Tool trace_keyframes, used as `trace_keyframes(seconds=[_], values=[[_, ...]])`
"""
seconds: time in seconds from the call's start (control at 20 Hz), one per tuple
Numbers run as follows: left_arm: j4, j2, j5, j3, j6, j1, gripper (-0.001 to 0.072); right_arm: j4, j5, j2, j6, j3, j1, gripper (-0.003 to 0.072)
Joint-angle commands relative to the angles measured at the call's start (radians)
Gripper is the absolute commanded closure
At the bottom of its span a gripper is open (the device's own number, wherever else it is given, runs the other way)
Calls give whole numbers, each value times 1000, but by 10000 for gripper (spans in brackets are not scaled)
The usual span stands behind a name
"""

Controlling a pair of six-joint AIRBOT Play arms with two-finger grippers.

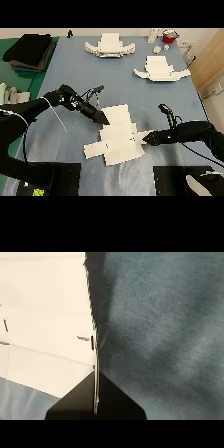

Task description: Fold the box.

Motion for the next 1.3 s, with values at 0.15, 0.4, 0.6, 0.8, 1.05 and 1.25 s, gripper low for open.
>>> trace_keyframes(seconds=[0.15,0.4,0.6,0.8,1.05,1.25], values=[[0,4,-15,1,97,0,697,-127,23,1,23,37,-3,462],[-2,97,12,1,328,-3,700,-637,82,1,433,169,-3,430],[9,211,122,-8,483,-71,703,-740,105,1,667,255,-3,201],[20,369,344,-115,624,-199,703,-733,130,0,722,256,-2,204],[21,513,553,-280,708,-319,702,-686,175,0,735,256,-2,206],[28,537,605,-357,703,-329,702,-646,204,-1,736,256,-2,207]])
